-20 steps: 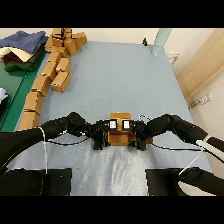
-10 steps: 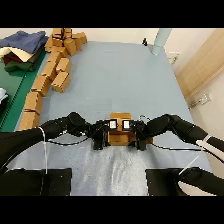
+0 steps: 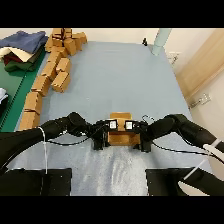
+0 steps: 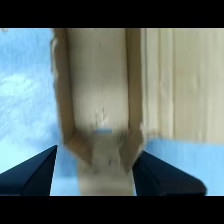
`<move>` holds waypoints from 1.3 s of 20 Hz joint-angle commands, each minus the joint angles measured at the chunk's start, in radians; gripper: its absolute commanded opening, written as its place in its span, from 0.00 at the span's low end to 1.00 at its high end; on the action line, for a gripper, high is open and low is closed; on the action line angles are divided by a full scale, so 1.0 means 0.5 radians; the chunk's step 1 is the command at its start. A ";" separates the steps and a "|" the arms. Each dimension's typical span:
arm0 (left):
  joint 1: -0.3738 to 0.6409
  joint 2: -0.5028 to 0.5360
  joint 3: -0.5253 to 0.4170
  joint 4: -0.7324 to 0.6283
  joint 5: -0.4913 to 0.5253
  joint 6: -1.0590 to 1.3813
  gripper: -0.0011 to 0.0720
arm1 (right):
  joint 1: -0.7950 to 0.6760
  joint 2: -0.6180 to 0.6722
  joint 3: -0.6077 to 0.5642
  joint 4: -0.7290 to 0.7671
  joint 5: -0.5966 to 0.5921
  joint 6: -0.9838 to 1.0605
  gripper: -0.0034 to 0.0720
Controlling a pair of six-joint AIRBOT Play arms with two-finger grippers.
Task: Fold the box.
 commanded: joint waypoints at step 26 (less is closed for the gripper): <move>-0.001 0.002 0.001 0.002 0.000 -0.001 0.74 | 0.079 0.524 0.002 0.568 0.165 2.365 0.99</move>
